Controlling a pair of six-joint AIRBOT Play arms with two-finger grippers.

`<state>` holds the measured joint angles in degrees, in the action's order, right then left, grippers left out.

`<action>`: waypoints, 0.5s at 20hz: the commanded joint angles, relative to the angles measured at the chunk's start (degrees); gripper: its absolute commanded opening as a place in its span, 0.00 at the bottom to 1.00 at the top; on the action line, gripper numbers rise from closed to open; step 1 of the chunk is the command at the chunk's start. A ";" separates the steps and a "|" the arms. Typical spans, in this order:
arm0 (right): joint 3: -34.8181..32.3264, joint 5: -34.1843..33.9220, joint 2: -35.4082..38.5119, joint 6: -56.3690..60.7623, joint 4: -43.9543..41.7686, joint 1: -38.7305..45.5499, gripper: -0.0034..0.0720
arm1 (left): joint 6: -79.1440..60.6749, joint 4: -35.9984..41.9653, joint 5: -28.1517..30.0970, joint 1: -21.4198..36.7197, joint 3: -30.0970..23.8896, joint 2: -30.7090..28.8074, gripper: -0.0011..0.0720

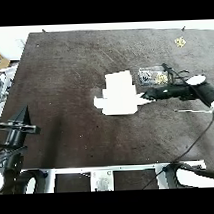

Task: Fold the box and place the chain.

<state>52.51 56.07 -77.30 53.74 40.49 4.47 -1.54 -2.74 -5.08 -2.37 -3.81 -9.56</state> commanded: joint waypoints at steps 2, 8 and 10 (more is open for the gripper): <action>-0.02 -13.07 -3.19 -0.46 -0.87 -8.09 0.05 | 0.02 0.17 -0.50 -0.02 1.14 -0.07 0.03; -0.02 -14.97 -4.63 -6.23 -3.04 -9.27 0.05 | 0.15 0.20 -2.38 -0.02 1.14 -0.07 0.03; -0.04 -14.93 -4.63 -7.74 -3.93 -9.35 0.05 | -0.46 0.13 -6.71 -0.02 1.14 -0.07 0.35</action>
